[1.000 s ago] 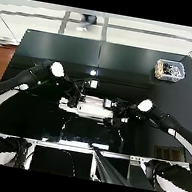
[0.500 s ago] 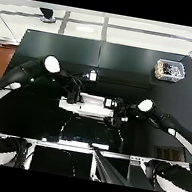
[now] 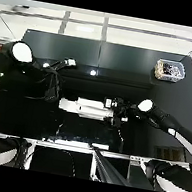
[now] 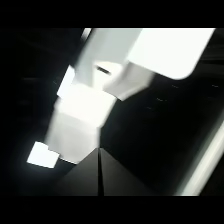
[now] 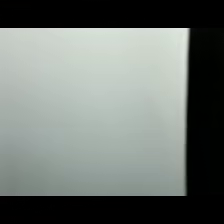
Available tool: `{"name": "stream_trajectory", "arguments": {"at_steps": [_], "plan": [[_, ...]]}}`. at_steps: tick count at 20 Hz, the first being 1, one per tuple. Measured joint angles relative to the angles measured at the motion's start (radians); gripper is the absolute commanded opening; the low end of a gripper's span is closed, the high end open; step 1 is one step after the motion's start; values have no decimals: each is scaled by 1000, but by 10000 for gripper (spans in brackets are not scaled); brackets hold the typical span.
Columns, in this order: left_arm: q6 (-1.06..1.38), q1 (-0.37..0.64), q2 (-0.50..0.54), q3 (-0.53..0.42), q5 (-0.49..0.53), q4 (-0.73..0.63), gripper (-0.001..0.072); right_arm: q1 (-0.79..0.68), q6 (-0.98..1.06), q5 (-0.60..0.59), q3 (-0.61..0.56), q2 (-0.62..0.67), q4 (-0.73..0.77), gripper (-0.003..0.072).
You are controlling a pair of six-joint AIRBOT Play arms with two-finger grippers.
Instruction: Fold the box and place the chain.
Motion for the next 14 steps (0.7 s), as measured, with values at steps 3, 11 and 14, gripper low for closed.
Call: {"name": "stream_trajectory", "arguments": {"at_steps": [3, 11, 14], "plan": [[-44, -11, 10, -100, -23, -142, 22, 0, 0, 0, 0, 0, 0, 242], [124, -118, 16, -288, 381, -589, 23, 0, 0, 1, 0, 0, 0, 242], [194, -116, 6, -298, 627, -717, 23, 0, 0, 1, 0, 0, 1, 242]]}}
